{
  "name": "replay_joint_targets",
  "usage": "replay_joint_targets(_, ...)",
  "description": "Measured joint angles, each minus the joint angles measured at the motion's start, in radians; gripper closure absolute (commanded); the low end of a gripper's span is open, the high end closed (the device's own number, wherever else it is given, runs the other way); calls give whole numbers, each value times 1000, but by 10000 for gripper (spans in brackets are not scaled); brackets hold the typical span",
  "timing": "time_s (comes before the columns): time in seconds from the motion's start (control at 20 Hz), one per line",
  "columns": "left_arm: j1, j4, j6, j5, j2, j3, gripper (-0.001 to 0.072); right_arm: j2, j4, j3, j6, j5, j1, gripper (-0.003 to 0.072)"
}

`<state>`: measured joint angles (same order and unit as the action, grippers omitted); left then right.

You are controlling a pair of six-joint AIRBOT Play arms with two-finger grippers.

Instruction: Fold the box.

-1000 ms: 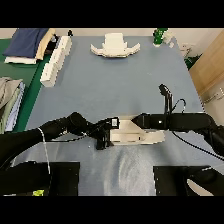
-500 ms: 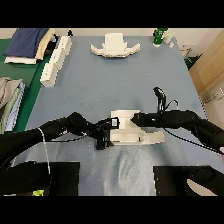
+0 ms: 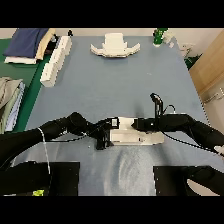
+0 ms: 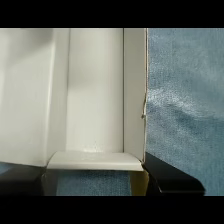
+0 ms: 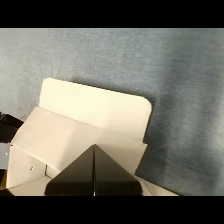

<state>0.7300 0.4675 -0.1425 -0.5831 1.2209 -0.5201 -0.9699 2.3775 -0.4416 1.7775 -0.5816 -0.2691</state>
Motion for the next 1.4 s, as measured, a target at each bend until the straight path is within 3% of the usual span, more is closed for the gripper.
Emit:
replay_joint_targets(0.4, 0, 0, -1, 0, 0, 0, 294, -2, -4, 0, 24, -1, 0, 683)
replay_joint_targets(0.65, 0, 0, 0, 0, 0, 0, 294, 108, -24, -37, 55, -31, 3, 683)
replay_joint_targets(0.8, 0, 0, 0, 0, 0, 0, 294, 221, -98, -47, 57, -117, 6, 683)
replay_joint_targets(0.95, 0, 0, 0, 0, 0, 0, 294, 330, -222, -51, 78, -280, 7, 682)
replay_joint_targets(1.0, 0, 0, 0, 0, 0, 0, 294, 362, -251, -51, 114, -346, 7, 638)
replay_joint_targets(1.05, 0, 0, 0, 0, 0, 0, 294, 394, -276, -52, 163, -420, 7, 427)
replay_joint_targets(1.1, 0, 0, 0, 0, 0, 0, 294, 418, -300, -52, 216, -483, 7, 274)
replay_joint_targets(1.15, 0, 0, 0, 0, 0, 0, 294, 435, -331, -52, 272, -533, 5, 261)
replay_joint_targets(1.3, 0, 0, 0, 0, 0, 0, 294, 448, -438, -48, 412, -591, -6, 94)
replay_joint_targets(1.4, 0, 0, 0, 0, 0, 0, 294, 426, -529, -47, 484, -580, -24, 94)
